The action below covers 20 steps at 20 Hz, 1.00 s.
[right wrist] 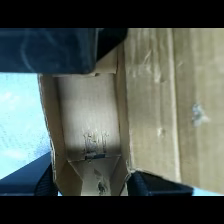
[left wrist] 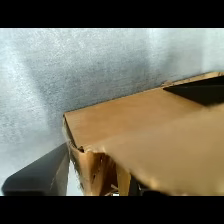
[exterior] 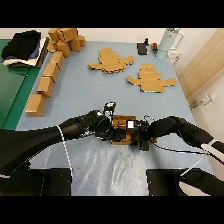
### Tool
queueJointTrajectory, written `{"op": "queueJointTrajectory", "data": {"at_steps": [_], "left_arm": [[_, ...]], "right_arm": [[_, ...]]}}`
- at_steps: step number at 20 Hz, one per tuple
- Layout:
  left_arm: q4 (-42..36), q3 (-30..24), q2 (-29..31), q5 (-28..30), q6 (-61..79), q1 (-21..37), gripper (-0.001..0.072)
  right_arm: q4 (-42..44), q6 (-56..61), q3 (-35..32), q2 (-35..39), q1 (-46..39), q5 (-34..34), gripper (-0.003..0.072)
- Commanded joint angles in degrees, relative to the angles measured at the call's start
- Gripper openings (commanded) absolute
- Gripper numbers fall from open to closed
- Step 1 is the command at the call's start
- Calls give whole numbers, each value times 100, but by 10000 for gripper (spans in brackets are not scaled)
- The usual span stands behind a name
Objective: Fold the box.
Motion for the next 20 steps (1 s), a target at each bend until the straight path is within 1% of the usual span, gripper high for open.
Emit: {"op": "queueJointTrajectory", "data": {"at_steps": [1,5,11,13,15,18,20], "left_arm": [[83,74,0,-146,-2,4,426],[341,350,0,-756,-24,7,426],[332,452,-13,-1093,-363,2,427],[330,573,-74,-1314,-509,2,426],[332,802,-219,-1556,-632,0,426],[365,1202,-538,-1685,-844,2,426],[358,1325,-743,-1917,-955,2,426]], "right_arm": [[-15,9,0,-2,2,-2,509],[-15,11,0,-2,2,-2,509],[-15,11,0,-2,2,-2,509],[-15,11,2,-2,2,-2,509],[-15,11,0,-2,2,-2,509],[-15,11,0,-2,2,-2,509],[-15,9,2,-2,2,-2,509]]}}
